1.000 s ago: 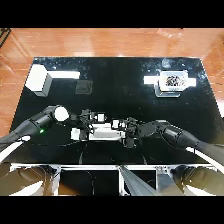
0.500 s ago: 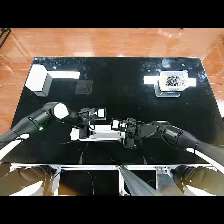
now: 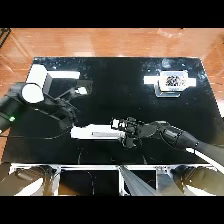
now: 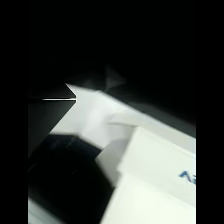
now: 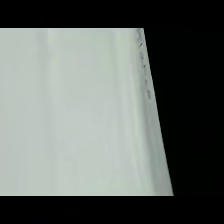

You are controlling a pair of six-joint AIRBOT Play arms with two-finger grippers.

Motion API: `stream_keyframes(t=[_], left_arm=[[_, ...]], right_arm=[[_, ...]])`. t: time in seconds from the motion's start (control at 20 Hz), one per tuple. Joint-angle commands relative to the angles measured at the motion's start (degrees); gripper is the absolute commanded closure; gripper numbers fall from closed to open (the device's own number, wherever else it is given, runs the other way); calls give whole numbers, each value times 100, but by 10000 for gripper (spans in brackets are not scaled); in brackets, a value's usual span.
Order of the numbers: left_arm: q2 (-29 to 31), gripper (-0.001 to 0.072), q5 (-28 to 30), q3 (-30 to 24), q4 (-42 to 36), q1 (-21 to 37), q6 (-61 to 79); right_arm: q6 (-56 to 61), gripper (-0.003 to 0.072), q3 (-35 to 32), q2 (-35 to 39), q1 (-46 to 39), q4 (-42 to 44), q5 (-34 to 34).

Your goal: Fold the box and place the chain.

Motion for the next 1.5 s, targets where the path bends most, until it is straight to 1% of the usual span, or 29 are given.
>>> stream_keyframes(t=[0.0,0.05,0.1,0.2,0.25,0.35,0.45,0.6,0.7,0.85,0.95,1.05,1.1,1.3,1.45], left_arm=[[317,691,-1189,37,-885,643,-481],[481,691,-1099,-120,-1292,745,-481],[710,691,-914,-407,-1744,782,-457],[1211,691,-439,-1196,-2492,669,-315],[1475,691,-28,-1650,-2811,522,-308],[1912,691,1008,-2409,-3095,87,-308],[2184,691,2079,-2841,-3174,-437,-310],[2164,690,3792,-2909,-3171,-1281,-210],[1969,690,4872,-2909,-3169,-1875,31],[1558,690,6037,-2909,-3167,-2400,63],[1305,690,6675,-2909,-3169,-2472,61],[1064,690,7180,-2909,-3171,-2450,57],[944,690,7324,-2909,-3171,-2450,59],[374,689,7309,-2909,-3176,-2459,-42],[149,689,7265,-2907,-3176,-2459,-50]], right_arm=[[109,500,4,2,-2,-13,160],[109,500,4,4,0,-13,151],[107,500,4,2,0,-13,94],[105,500,4,4,0,-15,-153],[105,500,4,2,0,-17,-310],[105,500,4,2,0,-26,-472],[105,500,4,4,0,-151,-472],[90,501,4,2,0,-166,-466],[85,501,4,2,0,-166,-468],[85,501,4,2,0,-168,-472],[85,502,4,2,0,-166,-472],[85,502,4,4,0,-166,-472],[85,501,4,2,0,-166,-472],[85,502,4,2,0,-168,-457],[87,501,4,2,0,-164,-374]])
